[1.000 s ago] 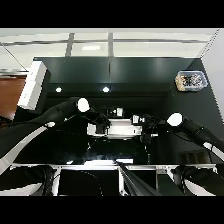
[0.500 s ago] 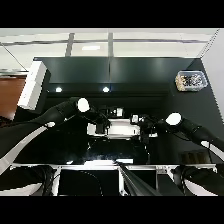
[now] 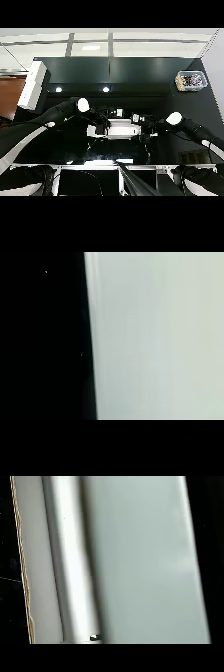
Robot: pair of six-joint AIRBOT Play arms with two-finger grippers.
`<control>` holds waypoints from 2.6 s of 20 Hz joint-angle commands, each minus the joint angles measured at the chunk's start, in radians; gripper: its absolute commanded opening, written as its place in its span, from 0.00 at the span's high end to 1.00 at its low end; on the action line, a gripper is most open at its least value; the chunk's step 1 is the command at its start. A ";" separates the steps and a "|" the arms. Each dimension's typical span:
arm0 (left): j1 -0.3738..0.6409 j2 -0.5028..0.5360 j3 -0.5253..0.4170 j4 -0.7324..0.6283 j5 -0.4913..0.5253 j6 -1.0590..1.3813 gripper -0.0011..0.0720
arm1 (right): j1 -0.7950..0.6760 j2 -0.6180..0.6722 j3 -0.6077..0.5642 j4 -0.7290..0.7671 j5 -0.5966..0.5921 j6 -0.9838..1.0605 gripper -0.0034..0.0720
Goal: Fold the box and place the chain.
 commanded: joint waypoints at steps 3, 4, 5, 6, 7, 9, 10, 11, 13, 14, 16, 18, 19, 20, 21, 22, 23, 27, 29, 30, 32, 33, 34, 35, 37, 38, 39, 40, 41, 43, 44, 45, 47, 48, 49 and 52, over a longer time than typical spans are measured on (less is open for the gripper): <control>0.001 -0.001 0.001 0.002 -0.006 0.001 0.95 | -0.006 -0.001 0.000 -0.040 0.012 0.000 0.06; 0.001 -0.001 0.001 0.002 -0.006 0.001 0.95 | -0.006 0.000 0.000 -0.039 0.013 0.000 0.07; 0.001 -0.001 0.001 0.001 -0.006 0.001 0.95 | -0.006 0.000 0.000 -0.039 0.013 0.000 0.07; 0.001 -0.001 0.001 0.001 -0.006 0.001 0.95 | -0.006 0.000 0.000 -0.040 0.013 0.000 0.06; 0.001 -0.001 0.001 0.001 -0.006 0.001 0.95 | -0.006 0.000 0.000 -0.044 0.012 0.000 0.06; 0.001 -0.001 0.001 0.001 -0.006 0.001 0.95 | -0.006 -0.001 0.000 -0.044 0.011 0.000 0.06; 0.001 -0.001 0.001 0.002 -0.006 0.001 0.95 | -0.006 -0.001 0.000 -0.044 0.010 0.000 0.07; 0.001 -0.001 0.001 0.001 -0.006 0.001 0.95 | -0.006 -0.001 0.000 -0.044 0.004 0.001 0.07; 0.001 -0.001 0.001 0.001 -0.006 0.001 0.95 | -0.006 -0.001 0.000 -0.046 -0.014 0.002 0.13; 0.001 -0.001 0.001 0.002 -0.006 0.001 0.95 | -0.006 -0.001 -0.001 -0.046 -0.016 0.002 0.13; 0.001 -0.001 0.001 0.001 -0.005 0.001 0.95 | -0.006 -0.001 -0.001 -0.046 -0.015 0.002 0.13; 0.001 -0.001 0.001 0.001 -0.004 0.001 0.95 | -0.006 -0.001 -0.001 -0.046 -0.015 0.002 0.13; 0.001 -0.001 0.001 0.001 -0.004 0.001 0.95 | -0.006 -0.001 -0.001 -0.046 -0.015 0.002 0.13; 0.001 -0.001 0.001 0.001 -0.003 0.001 0.95 | -0.006 -0.001 -0.001 -0.046 -0.015 0.001 0.13; 0.001 -0.001 0.001 0.001 -0.003 0.001 0.95 | -0.006 -0.001 -0.001 -0.046 -0.015 0.002 0.13; 0.001 -0.001 0.001 0.001 -0.003 0.001 0.95 | -0.006 -0.001 -0.001 -0.046 -0.015 0.001 0.13; 0.001 -0.001 0.001 0.002 -0.003 0.001 0.95 | -0.006 -0.001 -0.001 -0.046 -0.015 0.001 0.13; 0.001 0.005 0.002 0.008 -0.004 -0.002 0.71 | -0.006 -0.001 -0.001 -0.046 -0.015 0.001 0.31; 0.001 0.034 0.002 0.031 -0.003 -0.031 0.47 | -0.006 -0.001 -0.001 -0.046 -0.015 0.001 0.31; 0.001 0.055 0.002 0.057 -0.003 -0.060 0.28 | -0.006 -0.001 -0.001 -0.046 -0.015 0.001 0.31; 0.001 0.100 0.002 0.147 -0.009 -0.177 0.03 | -0.006 -0.001 -0.001 -0.046 -0.016 0.001 0.31; 0.001 0.125 0.002 0.206 -0.023 -0.246 0.03 | -0.006 -0.001 -0.001 -0.046 -0.016 0.001 0.31; 0.001 0.148 0.002 0.262 -0.042 -0.307 0.03 | -0.006 -0.001 -0.001 -0.045 -0.022 0.002 0.31; 0.001 0.172 0.002 0.319 -0.068 -0.382 0.03 | -0.006 -0.001 -0.001 -0.042 -0.029 0.002 0.31; 0.001 0.212 0.002 0.400 -0.122 -0.534 0.04 | -0.005 -0.001 0.000 -0.034 -0.044 0.014 0.31; 0.001 0.228 0.002 0.427 -0.150 -0.602 0.04 | -0.002 -0.001 0.000 -0.036 -0.051 0.028 0.31; 0.001 0.239 0.002 0.443 -0.185 -0.661 0.04 | 0.002 0.000 0.000 -0.035 -0.053 0.031 0.31; 0.001 0.243 0.002 0.447 -0.219 -0.707 0.04 | 0.005 0.000 0.000 -0.036 -0.053 0.031 0.31; 0.001 0.242 0.002 0.443 -0.256 -0.763 0.04 | 0.007 0.002 0.000 -0.035 -0.053 0.031 0.31; 0.001 0.241 0.001 0.404 -0.303 -0.854 0.35 | 0.006 0.002 0.000 -0.036 -0.053 0.030 0.31; 0.001 0.241 0.001 0.374 -0.323 -0.860 0.62 | 0.006 0.002 0.000 -0.037 -0.053 0.027 0.31; 0.001 0.241 0.001 0.333 -0.340 -0.859 0.90 | 0.006 0.002 0.000 -0.037 -0.053 0.027 0.31; 0.001 0.241 0.001 0.227 -0.348 -0.858 0.95 | 0.006 0.002 0.000 -0.036 -0.052 0.027 0.31; 0.001 0.241 0.001 0.166 -0.344 -0.849 0.95 | 0.006 0.002 0.000 -0.035 -0.052 0.027 0.39; 0.001 0.240 0.001 0.100 -0.327 -0.826 0.95 | 0.006 0.002 0.000 -0.036 -0.050 0.027 0.39; 0.001 0.226 -0.002 -0.068 -0.180 -0.776 0.95 | 0.006 0.002 0.000 -0.035 -0.047 0.027 0.39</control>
